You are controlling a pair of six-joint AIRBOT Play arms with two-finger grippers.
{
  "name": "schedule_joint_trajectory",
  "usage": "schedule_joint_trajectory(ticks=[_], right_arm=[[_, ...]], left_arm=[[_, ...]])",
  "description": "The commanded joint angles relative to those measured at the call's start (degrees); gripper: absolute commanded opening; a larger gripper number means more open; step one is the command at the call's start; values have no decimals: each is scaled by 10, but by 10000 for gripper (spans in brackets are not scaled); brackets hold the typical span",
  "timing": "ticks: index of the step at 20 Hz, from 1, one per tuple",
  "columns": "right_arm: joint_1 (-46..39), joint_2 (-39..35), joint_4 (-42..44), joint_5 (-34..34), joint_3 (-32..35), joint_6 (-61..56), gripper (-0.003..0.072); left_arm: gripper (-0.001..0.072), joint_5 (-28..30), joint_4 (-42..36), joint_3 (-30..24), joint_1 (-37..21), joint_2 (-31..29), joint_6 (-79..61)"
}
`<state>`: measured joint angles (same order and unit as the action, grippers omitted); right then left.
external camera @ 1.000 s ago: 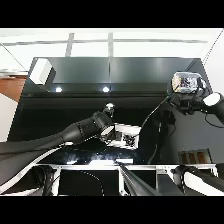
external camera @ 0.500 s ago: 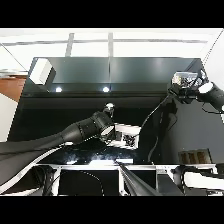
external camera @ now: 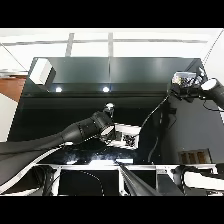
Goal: Fold the box and place the chain.
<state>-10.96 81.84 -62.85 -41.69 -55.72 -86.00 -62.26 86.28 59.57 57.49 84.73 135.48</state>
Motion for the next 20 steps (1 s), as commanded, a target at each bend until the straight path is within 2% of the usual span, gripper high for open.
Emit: schedule_joint_trajectory(ticks=[1,11,17,20], right_arm=[[-11,-59,-3,-53,-2,47,31],[-13,-339,13,-174,-29,87,31],[4,-483,45,-355,-29,105,31],[28,-523,106,-389,-16,105,31]], left_arm=[[33,0,0,0,0,0,0],[33,1,0,0,0,0,0],[33,1,0,0,0,0,0],[33,1,0,0,0,0,0]])
